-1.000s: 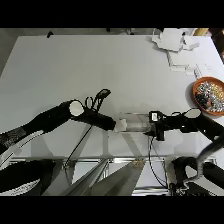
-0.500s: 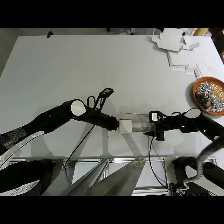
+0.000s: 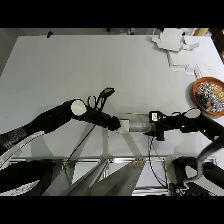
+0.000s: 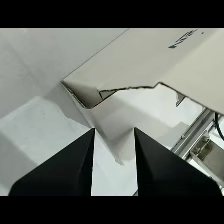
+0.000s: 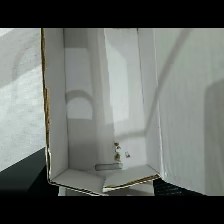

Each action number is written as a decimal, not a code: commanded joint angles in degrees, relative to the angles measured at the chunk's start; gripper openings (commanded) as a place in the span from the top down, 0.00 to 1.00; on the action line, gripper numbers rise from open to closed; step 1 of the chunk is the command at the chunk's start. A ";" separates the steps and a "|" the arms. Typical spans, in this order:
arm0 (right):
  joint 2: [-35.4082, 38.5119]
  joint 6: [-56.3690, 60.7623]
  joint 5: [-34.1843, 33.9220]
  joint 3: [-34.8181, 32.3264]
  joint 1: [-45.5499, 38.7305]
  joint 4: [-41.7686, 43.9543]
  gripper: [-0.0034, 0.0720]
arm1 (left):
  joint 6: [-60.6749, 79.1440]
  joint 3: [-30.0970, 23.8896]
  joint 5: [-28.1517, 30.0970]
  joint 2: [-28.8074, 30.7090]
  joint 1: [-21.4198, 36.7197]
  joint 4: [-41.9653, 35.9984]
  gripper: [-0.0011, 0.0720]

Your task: Fold the box and place the chain.

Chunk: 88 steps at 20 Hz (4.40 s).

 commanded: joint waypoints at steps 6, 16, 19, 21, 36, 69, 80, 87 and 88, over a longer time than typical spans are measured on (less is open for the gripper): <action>0.00 0.00 0.00 0.00 -0.04 0.00 0.38 | -2.80 1.97 0.96 -1.95 -2.89 1.95 0.60; 0.00 0.00 0.00 0.00 -0.04 0.00 0.38 | -25.75 10.99 -2.12 -7.78 -7.28 18.40 0.59; 0.00 0.00 0.00 0.00 -0.04 0.00 0.38 | -34.82 15.28 -5.88 -10.58 -8.46 25.73 0.59; 0.00 0.00 0.02 0.00 -0.04 0.00 0.38 | -42.07 19.04 -11.15 -13.11 -9.05 30.47 0.59; 0.00 0.00 0.00 0.00 -0.04 0.00 0.38 | -59.80 28.96 -20.17 -20.63 -13.35 37.33 0.59; 0.00 0.00 0.02 0.00 -0.04 0.00 0.38 | -63.69 35.95 -28.35 -25.97 -13.62 39.21 0.70; 0.00 0.00 0.02 0.00 -0.04 0.00 0.38 | -66.20 35.95 -26.77 -26.71 -14.43 39.01 0.98; 0.00 0.00 0.00 0.00 -0.04 0.00 0.38 | -65.75 35.95 -28.59 -24.85 -14.16 39.45 0.67; 0.00 0.00 0.02 0.00 -0.04 0.00 0.38 | -65.75 35.95 -28.65 -24.59 -14.14 39.47 0.67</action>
